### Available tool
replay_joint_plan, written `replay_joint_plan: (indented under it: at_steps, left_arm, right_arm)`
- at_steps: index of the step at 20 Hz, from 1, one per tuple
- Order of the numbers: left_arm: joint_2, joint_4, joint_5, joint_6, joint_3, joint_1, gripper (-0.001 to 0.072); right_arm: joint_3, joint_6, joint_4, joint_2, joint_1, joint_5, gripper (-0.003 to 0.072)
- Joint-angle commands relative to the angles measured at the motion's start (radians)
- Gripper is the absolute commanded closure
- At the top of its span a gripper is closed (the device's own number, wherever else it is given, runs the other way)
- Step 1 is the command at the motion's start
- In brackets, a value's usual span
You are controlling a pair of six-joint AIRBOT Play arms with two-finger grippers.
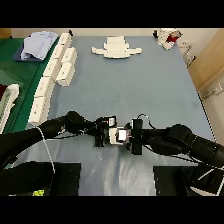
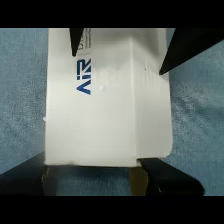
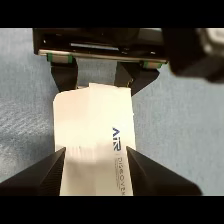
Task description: Fold the box.
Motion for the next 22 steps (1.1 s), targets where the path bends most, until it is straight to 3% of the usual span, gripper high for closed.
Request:
replay_joint_plan:
  at_steps: [1, 6, 13, 15, 22]
  left_arm:
    - [0.000, 0.000, 0.000, 0.000, 0.001, 0.001, 0.0248]
    - [0.000, 0.000, 0.000, 0.000, 0.001, 0.001, 0.0248]
    - [0.000, 0.000, 0.000, 0.000, 0.001, 0.001, 0.0249]
    - [0.000, 0.000, 0.000, 0.000, 0.001, 0.001, 0.0248]
    - [0.000, 0.000, 0.000, 0.000, 0.001, 0.001, 0.0248]
  right_arm:
    - [0.079, 0.103, -0.095, -0.025, 0.013, -0.124, 0.0175]
    - [0.090, 0.334, -0.325, -0.064, 0.106, -0.163, 0.0175]
    - [0.092, 0.334, -0.354, -0.092, 0.113, -0.146, 0.0178]
    - [0.096, 0.334, -0.357, -0.087, 0.114, -0.150, 0.0285]
    - [0.125, 0.332, -0.357, -0.056, 0.114, -0.148, 0.0276]
